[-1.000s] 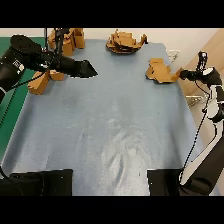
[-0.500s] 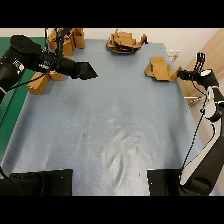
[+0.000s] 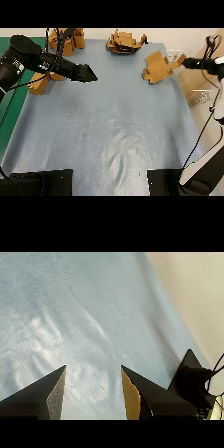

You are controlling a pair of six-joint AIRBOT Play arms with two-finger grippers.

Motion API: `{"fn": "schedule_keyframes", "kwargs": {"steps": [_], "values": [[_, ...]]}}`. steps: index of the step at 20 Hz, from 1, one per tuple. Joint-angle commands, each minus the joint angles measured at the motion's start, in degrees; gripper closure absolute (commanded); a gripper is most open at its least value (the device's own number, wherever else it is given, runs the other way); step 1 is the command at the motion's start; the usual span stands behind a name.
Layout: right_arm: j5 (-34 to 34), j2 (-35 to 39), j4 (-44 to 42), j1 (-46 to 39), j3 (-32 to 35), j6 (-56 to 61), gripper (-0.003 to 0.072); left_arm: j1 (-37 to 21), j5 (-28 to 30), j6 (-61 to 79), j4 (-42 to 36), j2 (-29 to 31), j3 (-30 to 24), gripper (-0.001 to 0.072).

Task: Fold the box.

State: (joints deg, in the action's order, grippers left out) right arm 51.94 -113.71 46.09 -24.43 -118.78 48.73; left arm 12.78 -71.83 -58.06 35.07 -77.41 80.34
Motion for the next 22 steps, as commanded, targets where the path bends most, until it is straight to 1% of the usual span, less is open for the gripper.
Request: {"fn": "schedule_keyframes", "kwargs": {"steps": [1,3,5,6,7,8,9,10,11,12,13,15,16,17,18,19,20,22], "values": [[9.66,10.23,-4.24,0.66,0.83,5.86,0.0682,-1.68,-0.15,-0.66,-0.22,0.04,0.07,0.0174],[14.71,16.35,-9.79,1.95,4.70,9.35,0.0682,-4.28,-0.35,-1.36,-0.28,0.04,0.07,0.0174],[20.06,22.03,-13.90,4.17,10.82,9.84,0.0683,-7.65,-0.59,-1.31,-0.33,0.04,0.07,0.0174],[19.82,25.44,-15.28,5.66,15.30,10.95,0.0684,-9.44,-1.20,-1.27,-0.33,0.04,0.07,0.0174],[17.68,29.94,-16.65,7.50,21.31,11.43,0.0684,-11.50,-2.16,-1.07,-0.33,0.04,0.07,0.0174],[13.66,34.84,-18.21,9.16,27.91,11.39,0.0684,-13.35,-3.23,-0.70,-0.33,0.04,0.07,0.0174],[7.50,40.70,-21.03,11.15,36.13,11.32,0.0684,-15.41,-4.70,-0.07,-0.33,0.04,0.07,0.0174],[0.74,46.34,-25.68,12.94,44.65,11.13,0.0685,-17.27,-6.19,0.68,-0.33,0.04,0.07,0.0174],[-6.16,52.43,-33.86,14.93,54.51,8.46,0.0686,-19.08,-7.39,1.51,-0.33,0.04,0.07,0.0174],[-11.76,58.03,-44.41,17.27,64.37,3.06,0.0686,-20.61,-8.26,1.90,-0.35,0.04,0.07,0.0174],[-15.45,62.36,-54.38,19.74,72.89,-1.81,0.0686,-22.14,-8.70,1.92,-0.37,0.04,0.07,0.0174],[-22.21,69.31,-69.70,26.12,88.11,-11.19,0.0685,-24.11,-8.57,2.12,-0.39,0.04,0.07,0.0174],[-28.22,71.93,-76.28,30.60,94.05,-15.32,0.0685,-24.50,-8.31,2.40,-0.37,0.04,0.04,0.0174],[-35.80,73.79,-83.23,35.34,97.85,-20.44,0.0685,-24.59,-7.93,3.32,-0.37,0.04,0.00,0.0174],[-44.30,74.93,-90.90,40.26,99.78,-28.11,0.0685,-24.50,-7.56,3.89,-0.39,-0.02,-0.02,0.0174],[-49.53,74.79,-96.45,43.93,99.84,-34.29,0.0685,-24.22,-6.93,4.20,-0.37,-0.07,-0.17,0.0174],[-50.27,73.61,-98.86,46.03,99.41,-37.46,0.0685,-23.69,-5.70,4.48,-0.42,-0.07,-0.74,0.0174],[-47.56,68.35,-99.06,47.23,97.39,-37.38,0.0685,-22.40,-2.75,5.27,-0.39,-0.07,-2.82,0.0174]]}}
